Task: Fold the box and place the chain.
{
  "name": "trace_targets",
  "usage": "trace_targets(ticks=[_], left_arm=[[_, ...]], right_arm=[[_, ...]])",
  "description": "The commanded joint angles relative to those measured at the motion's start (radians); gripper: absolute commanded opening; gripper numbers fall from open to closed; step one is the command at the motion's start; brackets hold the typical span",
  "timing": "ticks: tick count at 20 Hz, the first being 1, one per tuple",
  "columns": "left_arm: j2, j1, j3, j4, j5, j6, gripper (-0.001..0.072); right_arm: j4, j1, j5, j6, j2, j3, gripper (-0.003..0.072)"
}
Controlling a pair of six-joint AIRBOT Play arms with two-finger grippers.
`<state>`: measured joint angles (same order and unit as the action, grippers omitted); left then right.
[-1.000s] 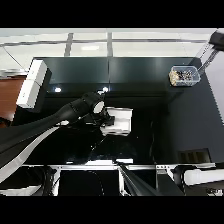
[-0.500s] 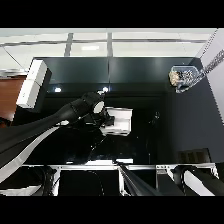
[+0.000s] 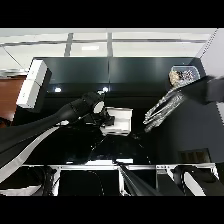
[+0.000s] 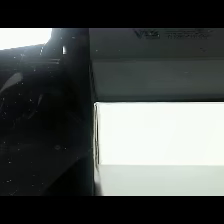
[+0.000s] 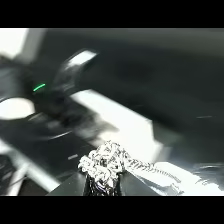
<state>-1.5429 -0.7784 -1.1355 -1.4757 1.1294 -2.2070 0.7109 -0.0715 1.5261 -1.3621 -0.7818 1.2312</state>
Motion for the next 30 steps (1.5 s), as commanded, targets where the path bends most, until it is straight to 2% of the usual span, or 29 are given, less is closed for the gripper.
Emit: trace_targets(ticks=[1,5,7,16,20,22,25,30], left_arm=[[0.000,0.000,-0.001,0.000,0.000,0.000,0.0025],[0.000,0.000,-0.001,0.000,0.000,0.000,0.0025],[0.000,0.000,-0.001,0.000,0.000,0.000,0.0025],[0.000,0.000,-0.001,0.000,0.000,0.000,0.0025],[0.000,0.001,-0.001,0.000,0.000,0.000,0.0025],[0.000,0.001,-0.001,0.000,-0.001,0.000,0.0025],[0.000,0.001,-0.001,0.000,-0.002,0.000,0.0025],[0.000,0.001,-0.001,0.000,-0.002,0.000,0.0025]], right_arm=[[-0.101,0.189,-0.191,0.006,0.010,-0.137,0.0012],[-0.111,0.392,-0.436,0.005,-0.037,-0.160,0.0012],[-0.111,0.447,-0.491,0.005,-0.072,-0.160,0.0012],[-0.093,0.474,-0.477,0.005,-0.195,-0.163,0.0012],[0.066,0.498,-0.452,-0.079,-0.208,-0.194,0.0013],[0.080,0.507,-0.458,-0.101,-0.208,-0.241,0.0013],[0.078,0.520,-0.507,-0.123,-0.208,-0.319,0.0013],[0.074,0.594,-0.666,-0.174,-0.209,-0.398,0.0013]])
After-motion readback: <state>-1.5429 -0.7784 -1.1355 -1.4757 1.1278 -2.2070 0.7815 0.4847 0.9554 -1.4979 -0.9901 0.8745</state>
